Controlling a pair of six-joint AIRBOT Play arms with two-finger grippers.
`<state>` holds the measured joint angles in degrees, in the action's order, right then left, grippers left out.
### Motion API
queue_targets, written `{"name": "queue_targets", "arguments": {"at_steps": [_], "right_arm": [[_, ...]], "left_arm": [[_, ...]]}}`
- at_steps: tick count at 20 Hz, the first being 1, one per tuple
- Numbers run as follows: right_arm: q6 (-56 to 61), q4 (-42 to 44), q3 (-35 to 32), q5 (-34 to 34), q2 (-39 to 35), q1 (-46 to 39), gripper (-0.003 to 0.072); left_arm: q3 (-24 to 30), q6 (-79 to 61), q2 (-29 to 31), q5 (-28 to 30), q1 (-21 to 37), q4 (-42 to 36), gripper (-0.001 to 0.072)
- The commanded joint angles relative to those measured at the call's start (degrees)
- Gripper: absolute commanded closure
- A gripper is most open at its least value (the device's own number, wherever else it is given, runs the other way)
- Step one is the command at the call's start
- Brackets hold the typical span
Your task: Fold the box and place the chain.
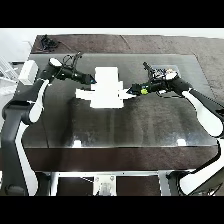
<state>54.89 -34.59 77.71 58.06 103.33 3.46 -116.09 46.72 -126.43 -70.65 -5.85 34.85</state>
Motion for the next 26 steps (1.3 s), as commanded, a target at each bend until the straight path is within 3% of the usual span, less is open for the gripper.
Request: {"name": "queue_targets", "arguments": {"at_steps": [1, 12, 15, 20, 22, 26], "right_arm": [[-0.09, 0.02, 0.07, 0.02, 0.00, 0.02, 0.0676], [-0.09, 0.00, 0.07, 0.02, 0.00, 0.04, 0.0675], [-0.94, 0.02, 0.07, 0.02, 0.00, 0.04, 0.0676], [-0.96, 0.00, 0.07, 0.02, 0.00, 0.04, 0.0675], [-0.96, 0.00, 0.07, 0.02, 0.00, 0.04, 0.0675], [-0.96, 0.00, 0.07, 0.04, 0.00, 0.04, 0.0676]], "left_arm": [[-0.02, -0.28, -0.52, -0.74, -0.09, -1.03, 0.0285], [-0.02, -3.30, -2.01, -1.31, -0.09, -6.58, 0.0288], [-0.02, -3.28, -2.56, -2.32, -0.09, -6.71, 0.0346], [0.02, -3.69, -2.73, -2.21, -0.11, -6.91, 0.0365], [0.02, -3.78, -2.73, -2.21, -0.09, -6.99, 0.0473], [0.02, -4.92, -2.73, -2.25, -0.09, -7.54, 0.0532]]}}
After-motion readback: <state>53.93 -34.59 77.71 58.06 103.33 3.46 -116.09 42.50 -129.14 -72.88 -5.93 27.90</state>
